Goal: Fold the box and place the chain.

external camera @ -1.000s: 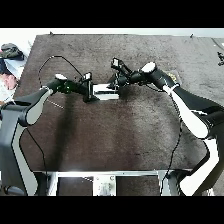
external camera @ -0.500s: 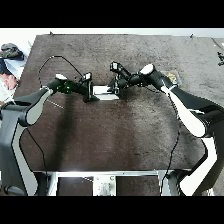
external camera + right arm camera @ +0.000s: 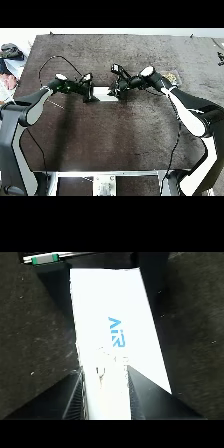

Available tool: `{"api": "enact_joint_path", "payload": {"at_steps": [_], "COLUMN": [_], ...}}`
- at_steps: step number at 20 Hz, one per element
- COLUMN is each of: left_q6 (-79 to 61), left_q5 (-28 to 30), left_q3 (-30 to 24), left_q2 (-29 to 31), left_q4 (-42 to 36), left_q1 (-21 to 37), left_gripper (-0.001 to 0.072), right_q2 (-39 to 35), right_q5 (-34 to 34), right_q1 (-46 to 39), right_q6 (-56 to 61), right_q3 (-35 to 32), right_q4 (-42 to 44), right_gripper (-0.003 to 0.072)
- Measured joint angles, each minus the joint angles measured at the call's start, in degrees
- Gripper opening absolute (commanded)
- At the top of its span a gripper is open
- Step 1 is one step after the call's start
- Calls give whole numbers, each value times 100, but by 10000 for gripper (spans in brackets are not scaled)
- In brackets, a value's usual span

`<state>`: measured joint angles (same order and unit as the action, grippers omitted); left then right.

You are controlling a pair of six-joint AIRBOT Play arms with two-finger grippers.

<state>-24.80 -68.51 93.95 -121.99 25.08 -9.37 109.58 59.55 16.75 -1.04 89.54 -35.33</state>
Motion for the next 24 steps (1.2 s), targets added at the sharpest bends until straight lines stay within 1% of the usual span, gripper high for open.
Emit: {"api": "enact_joint_path", "payload": {"at_steps": [1,2,4,6,8,9,10,11,13,16,24], "left_q6": [4,9,15,42,46,55,55,55,52,39,35], "left_q5": [0,0,7,46,101,109,107,103,83,63,57], "left_q3": [0,0,0,-2,0,0,0,0,0,0,0], "left_q2": [0,0,0,-2,-2,-2,-2,0,-2,0,0], "left_q4": [0,0,0,-24,-55,-57,-55,-50,-42,-31,-22], "left_q1": [0,0,0,0,7,7,7,7,7,7,7], "left_gripper": [348,348,348,348,348,348,348,348,348,349,348], "right_q2": [2,2,-7,-46,-111,-146,-160,-168,-190,-122,308], "right_q5": [7,26,42,238,184,129,101,107,111,101,142], "right_q1": [0,0,-9,-31,-87,-146,-188,-223,-304,-374,-411], "right_q6": [4,13,15,31,35,35,35,35,122,551,1786], "right_q3": [-7,-22,-42,-61,-59,-55,-55,-59,-52,-52,-35], "right_q4": [4,11,74,136,365,568,721,850,1086,1156,715], "right_gripper": [301,306,306,306,303,230,96,7,7,8,8]}}
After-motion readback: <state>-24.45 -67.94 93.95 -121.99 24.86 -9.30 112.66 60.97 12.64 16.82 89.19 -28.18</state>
